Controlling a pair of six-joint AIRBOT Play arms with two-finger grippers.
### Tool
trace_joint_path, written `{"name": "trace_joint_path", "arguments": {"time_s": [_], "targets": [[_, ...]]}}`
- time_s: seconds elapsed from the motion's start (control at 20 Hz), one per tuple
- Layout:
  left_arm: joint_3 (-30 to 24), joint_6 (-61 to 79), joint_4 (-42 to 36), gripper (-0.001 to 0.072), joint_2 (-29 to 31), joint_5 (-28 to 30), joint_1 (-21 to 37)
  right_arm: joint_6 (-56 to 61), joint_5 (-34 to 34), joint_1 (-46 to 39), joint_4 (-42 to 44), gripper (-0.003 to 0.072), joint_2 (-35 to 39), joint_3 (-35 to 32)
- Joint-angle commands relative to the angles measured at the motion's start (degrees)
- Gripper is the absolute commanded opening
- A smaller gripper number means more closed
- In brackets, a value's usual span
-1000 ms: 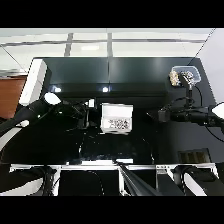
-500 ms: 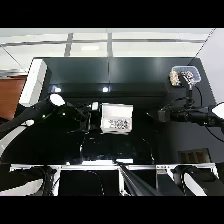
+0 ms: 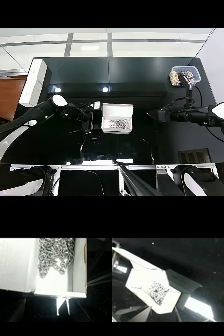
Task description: Fold the box and place the chain.
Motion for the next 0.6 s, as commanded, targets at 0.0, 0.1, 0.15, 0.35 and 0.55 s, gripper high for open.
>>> {"name": "trace_joint_path", "arguments": {"time_s": [0.0, 0.1, 0.15, 0.35, 0.55], "targets": [[-0.04, 0.07, 0.28, 0.0720, -0.09, -0.04, -0.37, 0.00, -0.39, -0.02, 0.02, 0.0340, -0.02, -0.02], [-0.04, -0.70, 0.42, 0.0719, -0.09, -0.26, -0.98, 0.02, -0.72, -0.02, 0.02, 0.0340, -0.02, -0.02], [-0.04, -1.57, 0.87, 0.0720, -0.09, -0.81, -1.05, 0.02, -0.74, -0.02, 0.02, 0.0340, -0.02, -0.02], [-0.04, -1.92, 0.46, 0.0719, -0.09, -1.44, -1.05, 0.02, -0.72, -0.02, 0.02, 0.0340, -0.02, -0.02], [-0.04, -3.45, 0.85, 0.0720, -0.09, -1.40, -1.09, 0.02, -0.72, -0.02, 0.02, 0.0340, -0.02, -0.02]]}}
